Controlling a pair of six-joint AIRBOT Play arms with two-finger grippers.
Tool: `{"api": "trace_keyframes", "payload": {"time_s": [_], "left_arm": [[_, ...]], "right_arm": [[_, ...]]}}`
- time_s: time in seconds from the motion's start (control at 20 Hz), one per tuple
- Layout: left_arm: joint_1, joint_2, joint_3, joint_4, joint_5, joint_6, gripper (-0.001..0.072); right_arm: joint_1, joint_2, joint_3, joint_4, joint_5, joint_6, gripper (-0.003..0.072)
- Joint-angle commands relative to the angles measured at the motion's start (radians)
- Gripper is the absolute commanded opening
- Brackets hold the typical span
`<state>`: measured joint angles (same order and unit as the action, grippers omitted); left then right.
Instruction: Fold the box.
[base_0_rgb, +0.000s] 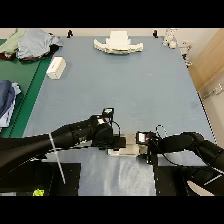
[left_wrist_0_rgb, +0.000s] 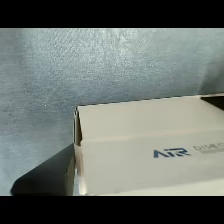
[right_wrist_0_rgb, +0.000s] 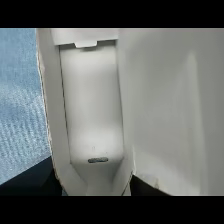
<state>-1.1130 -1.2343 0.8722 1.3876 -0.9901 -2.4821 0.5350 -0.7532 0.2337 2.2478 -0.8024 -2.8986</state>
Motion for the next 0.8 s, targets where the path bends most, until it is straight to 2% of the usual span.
{"api": "trace_keyframes", "payload": {"time_s": [0.0,0.1,0.3,0.35,0.4,0.5,0.55,0.6,0.75], "left_arm": [[-0.049,-0.084,0.077,0.080,-0.093,-0.064,0.0360],[-0.060,-0.123,0.112,0.095,-0.135,-0.069,0.0360],[-0.060,-0.162,0.133,0.106,-0.147,-0.085,0.0340],[-0.060,-0.166,0.133,0.106,-0.153,-0.084,0.0251],[-0.060,-0.169,0.133,0.109,-0.156,-0.084,0.0214],[-0.060,-0.169,0.133,0.122,-0.159,-0.104,0.0211],[-0.060,-0.169,0.133,0.129,-0.165,-0.109,0.0042],[-0.060,-0.169,0.134,0.132,-0.164,-0.109,0.0010],[-0.072,-0.169,0.133,0.140,-0.166,-0.129,0.0010]], "right_arm": [[0.001,0.000,0.000,0.000,0.000,0.000,0.0467],[0.001,0.000,0.000,0.000,0.000,0.000,0.0467],[0.001,0.000,0.000,0.000,0.000,0.000,0.0467],[0.001,0.000,0.000,0.000,0.000,0.000,0.0468],[0.001,0.000,0.000,0.000,0.000,0.000,0.0467],[0.001,0.000,0.000,0.000,0.000,0.000,0.0468],[0.001,0.000,0.000,0.000,0.000,0.000,0.0467],[0.001,0.000,0.000,0.000,0.000,0.000,0.0467],[0.001,0.000,0.000,0.000,0.000,0.000,0.0468]]}}
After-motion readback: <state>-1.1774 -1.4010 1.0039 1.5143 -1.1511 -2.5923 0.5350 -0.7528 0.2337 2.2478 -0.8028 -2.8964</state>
